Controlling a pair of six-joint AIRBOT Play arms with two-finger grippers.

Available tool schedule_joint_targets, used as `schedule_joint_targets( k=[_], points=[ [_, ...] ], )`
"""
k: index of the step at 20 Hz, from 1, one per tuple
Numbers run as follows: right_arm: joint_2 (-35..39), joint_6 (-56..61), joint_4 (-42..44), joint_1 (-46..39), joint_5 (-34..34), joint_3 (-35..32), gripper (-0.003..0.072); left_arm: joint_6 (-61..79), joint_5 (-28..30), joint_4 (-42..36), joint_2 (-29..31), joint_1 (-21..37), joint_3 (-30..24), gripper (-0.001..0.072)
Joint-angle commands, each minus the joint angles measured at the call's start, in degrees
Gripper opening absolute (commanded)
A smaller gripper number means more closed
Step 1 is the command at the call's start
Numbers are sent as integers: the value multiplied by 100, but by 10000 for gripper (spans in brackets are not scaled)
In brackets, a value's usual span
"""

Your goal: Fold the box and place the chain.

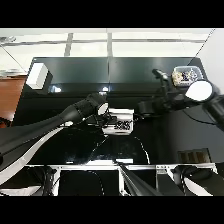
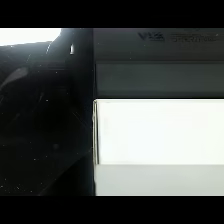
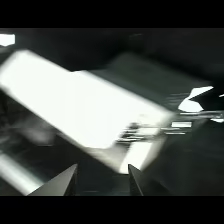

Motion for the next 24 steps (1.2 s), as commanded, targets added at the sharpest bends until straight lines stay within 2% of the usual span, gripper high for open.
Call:
schedule_joint_targets(
  k=[1,2,3,5,7,8,11,13,18,24],
  points=[
    [540,-911,-1467,-647,-654,-682,384,0,-2,0,0,2,2,31],
    [586,-1416,-1537,-680,-1088,-1025,422,0,-2,0,0,2,2,31],
    [560,-1987,-1443,-671,-1521,-1338,720,0,-7,0,0,2,2,31],
    [431,-3654,-894,-507,-2498,-1888,720,0,-9,0,0,2,2,31],
    [236,-5766,-595,-199,-3047,-2181,720,0,-9,2,0,2,2,31],
    [81,-6605,-275,-127,-2994,-2177,720,0,-11,0,0,2,2,31],
    [-466,-9173,1497,-146,-2822,-2173,720,2,-44,2,0,2,2,31],
    [-811,-10498,2376,-223,-2382,-2164,720,0,-44,0,0,2,2,31],
    [-1294,-11079,2706,-214,-2385,-2114,720,0,-39,0,0,2,2,31],
    [-1574,-10780,2616,-201,-2409,-1788,720,0,-42,-2,0,2,2,31]
  ],
)
